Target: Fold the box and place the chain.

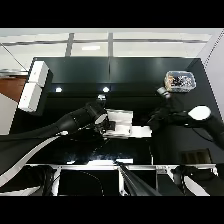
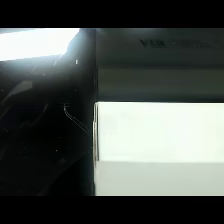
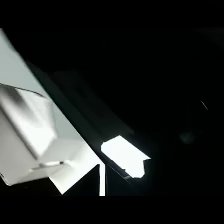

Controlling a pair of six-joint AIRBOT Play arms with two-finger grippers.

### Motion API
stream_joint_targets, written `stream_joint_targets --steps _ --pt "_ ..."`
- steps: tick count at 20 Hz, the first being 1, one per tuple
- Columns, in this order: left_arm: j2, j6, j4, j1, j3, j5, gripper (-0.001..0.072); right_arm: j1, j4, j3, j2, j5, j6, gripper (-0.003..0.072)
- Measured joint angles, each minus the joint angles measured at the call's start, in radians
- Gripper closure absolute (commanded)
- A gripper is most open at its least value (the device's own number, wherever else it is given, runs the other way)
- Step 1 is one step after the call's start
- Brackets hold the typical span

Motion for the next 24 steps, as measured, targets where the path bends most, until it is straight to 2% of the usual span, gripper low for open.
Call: stream_joint_targets --steps 3,6,9,15,16,17,18,19,24 --pt "0.000 0.000 0.002 0.009 0.000 0.004 0.0677 -0.175 -0.117 -0.030 0.020 0.056 0.353 0.0641" --pt "0.000 0.000 0.001 0.014 0.000 0.007 0.0678 -0.257 -0.113 -0.098 0.004 0.089 0.536 0.0641" --pt "0.000 -0.001 0.000 0.016 0.000 0.008 0.0678 -0.243 -0.059 -0.143 -0.051 0.089 0.600 0.0641" --pt "0.000 -0.002 -0.009 0.016 0.000 0.010 0.0678 -0.090 0.134 -0.160 -0.172 0.017 0.583 0.0637" --pt "0.000 -0.002 -0.009 0.016 0.000 0.010 0.0677 -0.064 0.163 -0.156 -0.185 0.006 0.569 0.0611" --pt "0.000 -0.001 -0.010 0.016 0.000 0.008 0.0678 -0.045 0.182 -0.150 -0.194 0.002 0.555 0.0439" --pt "0.000 -0.001 -0.011 0.016 0.000 0.006 0.0678 -0.029 0.202 -0.138 -0.202 0.005 0.537 0.0195" --pt "0.000 -0.001 -0.012 0.016 0.000 0.006 0.0678 -0.018 0.226 -0.119 -0.206 0.022 0.522 0.0083" --pt "0.000 0.001 -0.016 0.016 0.000 0.004 0.0677 0.015 0.202 -0.018 -0.216 0.140 0.455 0.0086"
